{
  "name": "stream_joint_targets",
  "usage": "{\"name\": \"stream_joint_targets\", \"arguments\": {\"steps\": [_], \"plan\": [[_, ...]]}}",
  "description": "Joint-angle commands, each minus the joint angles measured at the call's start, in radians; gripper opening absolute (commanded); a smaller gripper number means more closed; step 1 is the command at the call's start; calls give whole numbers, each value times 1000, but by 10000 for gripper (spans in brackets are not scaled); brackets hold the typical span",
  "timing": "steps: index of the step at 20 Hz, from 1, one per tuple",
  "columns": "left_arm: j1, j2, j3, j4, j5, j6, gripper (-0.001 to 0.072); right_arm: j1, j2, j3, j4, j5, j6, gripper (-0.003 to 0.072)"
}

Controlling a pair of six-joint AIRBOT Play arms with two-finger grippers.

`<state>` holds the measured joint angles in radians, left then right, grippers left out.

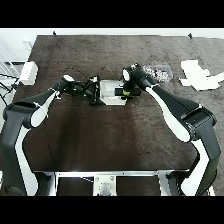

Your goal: Fold the box and place the chain.

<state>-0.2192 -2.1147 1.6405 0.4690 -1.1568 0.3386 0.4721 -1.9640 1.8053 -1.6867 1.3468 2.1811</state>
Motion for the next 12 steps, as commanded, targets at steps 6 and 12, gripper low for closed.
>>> {"name": "stream_joint_targets", "arguments": {"steps": [6, 12], "plan": [[1, 0, 0, 2, -3, 2, 474, 0, 7, 48, 7, 22, -13, 433], [1, 0, 0, 2, -3, 2, 474, 3, 57, 52, 9, 69, -53, 527]]}}
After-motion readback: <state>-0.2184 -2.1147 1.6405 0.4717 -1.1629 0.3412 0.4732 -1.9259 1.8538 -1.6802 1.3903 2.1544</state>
